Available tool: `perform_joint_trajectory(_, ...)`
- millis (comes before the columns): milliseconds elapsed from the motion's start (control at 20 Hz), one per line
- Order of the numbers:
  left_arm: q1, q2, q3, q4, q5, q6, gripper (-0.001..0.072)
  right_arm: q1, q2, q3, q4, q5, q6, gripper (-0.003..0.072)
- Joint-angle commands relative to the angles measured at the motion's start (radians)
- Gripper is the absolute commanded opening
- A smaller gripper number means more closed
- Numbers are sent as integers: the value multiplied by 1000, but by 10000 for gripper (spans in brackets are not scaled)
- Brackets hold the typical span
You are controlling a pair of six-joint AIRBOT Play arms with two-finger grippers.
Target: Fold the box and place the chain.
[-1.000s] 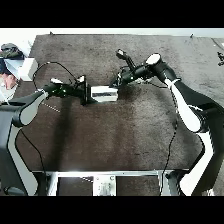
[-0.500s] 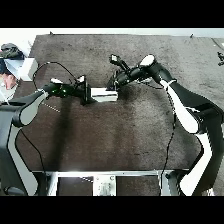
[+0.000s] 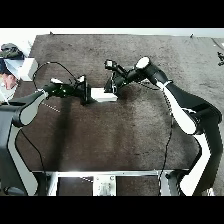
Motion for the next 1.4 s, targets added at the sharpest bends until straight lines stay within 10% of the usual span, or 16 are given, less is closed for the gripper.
perform_joint_trajectory(0,0,0,0,1,0,1,233,3,7,0,-19,-40,-6,216)
perform_joint_trajectory(300,0,0,0,1,0,1,233,4,13,0,-19,-40,-6,202)
perform_joint_trajectory(400,0,0,0,1,0,1,232,5,13,0,-19,-39,-6,69)
perform_joint_trajectory(1350,0,0,0,1,0,1,232,6,-10,-60,-41,50,16,69)
